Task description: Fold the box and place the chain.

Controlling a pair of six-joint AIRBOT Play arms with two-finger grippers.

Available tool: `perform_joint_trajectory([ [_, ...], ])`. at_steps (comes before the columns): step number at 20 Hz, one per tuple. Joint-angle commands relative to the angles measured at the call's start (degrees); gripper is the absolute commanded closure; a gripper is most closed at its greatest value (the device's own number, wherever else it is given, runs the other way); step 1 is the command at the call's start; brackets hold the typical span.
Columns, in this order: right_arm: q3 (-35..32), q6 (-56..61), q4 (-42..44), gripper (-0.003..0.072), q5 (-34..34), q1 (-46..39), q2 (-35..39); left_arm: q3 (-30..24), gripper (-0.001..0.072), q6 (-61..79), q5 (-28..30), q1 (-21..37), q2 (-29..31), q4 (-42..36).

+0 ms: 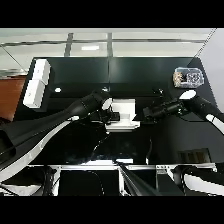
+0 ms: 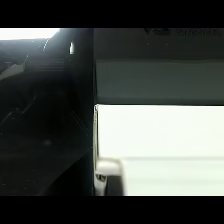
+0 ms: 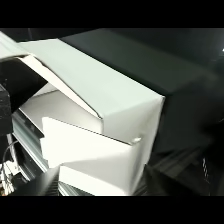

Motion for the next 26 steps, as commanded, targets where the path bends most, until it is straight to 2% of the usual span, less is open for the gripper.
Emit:
perform_joint_trajectory([
  [1, 1.5, 3.5, -2.5, 0.0204, -1.9, 3.3, 0.0, 0.0, 0.0682, 0.0, 0.0, 0.0, 0.0, 0.0],
  [3, 3.4, 7.8, -6.3, 0.0215, -2.6, 4.9, 0.0, 0.0, 0.0681, 0.0, 0.0, 0.0, 0.0, 0.0],
  [4, 4.2, 9.5, -7.6, 0.032, -2.6, 5.6, 0.0, 0.0, 0.0682, 0.0, 0.0, 0.0, 0.0, 0.0],
  [10, 8.4, 20.4, -18.6, 0.0326, -3.6, 12.0, 0.2, 0.0, 0.0681, 0.0, -0.2, 0.0, 0.0, 0.0],
  [15, 11.5, 35.0, -32.2, 0.0328, -5.4, 18.6, 0.2, 0.0, 0.0681, 0.0, -0.2, 0.0, 0.0, 0.0],
  [16, 12.0, 38.1, -34.8, 0.0383, -5.9, 20.1, 0.2, 0.0, 0.0682, 0.0, -0.2, 0.0, 0.0, 0.0],
  [22, 14.5, 57.0, -51.3, 0.0386, -6.7, 28.5, 0.0, 0.0, 0.0682, 0.0, -0.2, 0.0, 0.0, 0.0],
  [26, 14.7, 62.5, -52.2, 0.0387, -5.9, 29.7, -1.7, 0.0, 0.0681, 0.0, -0.2, 0.0, 0.0, 0.0],
])
